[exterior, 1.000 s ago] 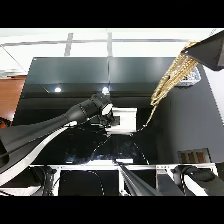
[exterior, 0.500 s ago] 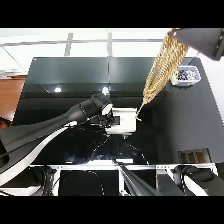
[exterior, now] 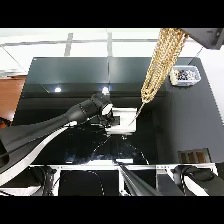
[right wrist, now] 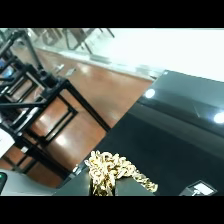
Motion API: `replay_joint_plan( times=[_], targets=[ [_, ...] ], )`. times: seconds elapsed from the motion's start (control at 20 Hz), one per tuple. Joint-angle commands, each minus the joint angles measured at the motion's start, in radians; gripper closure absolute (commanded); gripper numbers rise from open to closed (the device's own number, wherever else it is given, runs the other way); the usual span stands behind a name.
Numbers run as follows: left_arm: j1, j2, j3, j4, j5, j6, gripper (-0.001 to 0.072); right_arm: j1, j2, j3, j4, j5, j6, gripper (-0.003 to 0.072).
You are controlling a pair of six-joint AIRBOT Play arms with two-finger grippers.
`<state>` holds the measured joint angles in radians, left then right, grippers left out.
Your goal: Fold the box and place the chain.
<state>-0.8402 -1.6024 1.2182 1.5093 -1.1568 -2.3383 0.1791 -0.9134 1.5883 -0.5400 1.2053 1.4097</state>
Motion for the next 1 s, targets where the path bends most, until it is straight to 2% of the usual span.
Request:
replay_joint_plan(
  times=[0.0,0.2,0.35,0.7,0.95],
  targets=[
    [0.000,0.000,0.001,0.000,0.000,0.000,0.0684,0.031,-0.022,-0.001,-0.030,0.046,0.002,0.0671],
    [0.000,0.000,0.001,0.000,0.000,0.000,0.0683,0.081,-0.037,-0.100,-0.216,0.159,0.036,0.0671],
    [0.000,0.000,0.001,0.000,0.000,0.000,0.0684,0.085,-0.037,-0.234,-0.265,0.160,0.039,0.0671],
    [0.000,0.000,0.001,0.000,0.000,0.000,0.0683,0.085,-0.037,-0.501,-0.164,0.029,0.038,0.0671],
    [0.001,0.000,0.001,0.000,0.000,0.000,0.0683,0.085,-0.039,-0.578,-0.162,-0.005,0.031,0.0671]
  ],
)
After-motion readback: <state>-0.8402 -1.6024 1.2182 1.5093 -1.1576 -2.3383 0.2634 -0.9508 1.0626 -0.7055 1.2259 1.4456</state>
